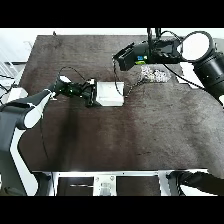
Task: Fold the box and place the chain.
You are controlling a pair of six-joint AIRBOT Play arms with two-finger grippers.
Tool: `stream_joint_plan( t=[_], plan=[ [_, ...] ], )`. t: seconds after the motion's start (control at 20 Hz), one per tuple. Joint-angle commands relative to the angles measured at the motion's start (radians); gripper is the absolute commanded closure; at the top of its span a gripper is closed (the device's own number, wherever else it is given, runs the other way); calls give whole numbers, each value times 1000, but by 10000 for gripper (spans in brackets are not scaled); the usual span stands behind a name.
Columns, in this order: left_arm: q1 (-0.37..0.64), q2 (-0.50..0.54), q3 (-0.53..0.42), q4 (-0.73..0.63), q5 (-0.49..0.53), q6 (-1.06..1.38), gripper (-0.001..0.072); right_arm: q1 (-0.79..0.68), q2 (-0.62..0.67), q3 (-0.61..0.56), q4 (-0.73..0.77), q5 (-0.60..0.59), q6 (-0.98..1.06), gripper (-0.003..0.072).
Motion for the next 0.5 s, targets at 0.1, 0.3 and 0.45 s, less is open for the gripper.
stream_joint_plan(
  t=[0.1, 0.3, 0.45],
  plan=[
    [1, 1, 0, 0, -1, 0, 347, -59, 28, -3, -231, 70, 145, 681],
    [0, 1, 0, 0, -1, 0, 347, -68, 54, -3, -269, 84, 148, 682],
    [1, 1, 0, 0, -1, 0, 347, -61, 53, -7, -236, 105, 171, 681]
  ],
)
